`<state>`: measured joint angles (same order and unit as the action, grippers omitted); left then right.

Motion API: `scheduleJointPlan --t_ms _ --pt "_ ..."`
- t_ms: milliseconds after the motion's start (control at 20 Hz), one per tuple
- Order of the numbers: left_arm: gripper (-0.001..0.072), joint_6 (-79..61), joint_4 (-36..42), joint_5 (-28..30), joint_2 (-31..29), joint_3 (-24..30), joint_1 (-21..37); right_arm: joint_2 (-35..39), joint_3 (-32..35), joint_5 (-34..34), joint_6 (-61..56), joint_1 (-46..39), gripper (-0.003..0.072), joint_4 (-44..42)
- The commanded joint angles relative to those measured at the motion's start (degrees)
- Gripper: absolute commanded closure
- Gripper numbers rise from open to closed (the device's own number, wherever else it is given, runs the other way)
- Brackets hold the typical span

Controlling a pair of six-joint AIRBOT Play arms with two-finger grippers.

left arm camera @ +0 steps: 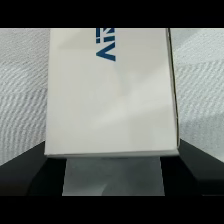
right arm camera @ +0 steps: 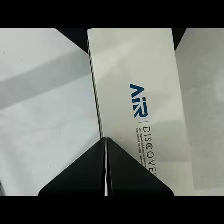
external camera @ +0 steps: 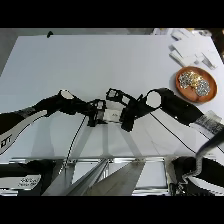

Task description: Fold the box and place the chain.

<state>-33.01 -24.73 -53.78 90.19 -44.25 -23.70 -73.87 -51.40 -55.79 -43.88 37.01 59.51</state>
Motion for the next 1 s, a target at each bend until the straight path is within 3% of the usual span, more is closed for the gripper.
scheduleJointPlan --t_ms 0,650,950 --pt "0.0676 0.0 0.1 0.0 0.0 0.0 0.0 -0.8 0.2 -0.3 0.0 0.1 0.0671 0.1" --pt "0.0676 0.0 0.1 0.0 0.0 0.0 0.0 -0.5 3.2 1.0 0.0 0.0 0.0671 0.2" --pt "0.0676 0.0 0.1 0.0 0.0 0.0 0.0 7.5 3.1 0.2 -10.5 -1.7 0.0671 8.9"
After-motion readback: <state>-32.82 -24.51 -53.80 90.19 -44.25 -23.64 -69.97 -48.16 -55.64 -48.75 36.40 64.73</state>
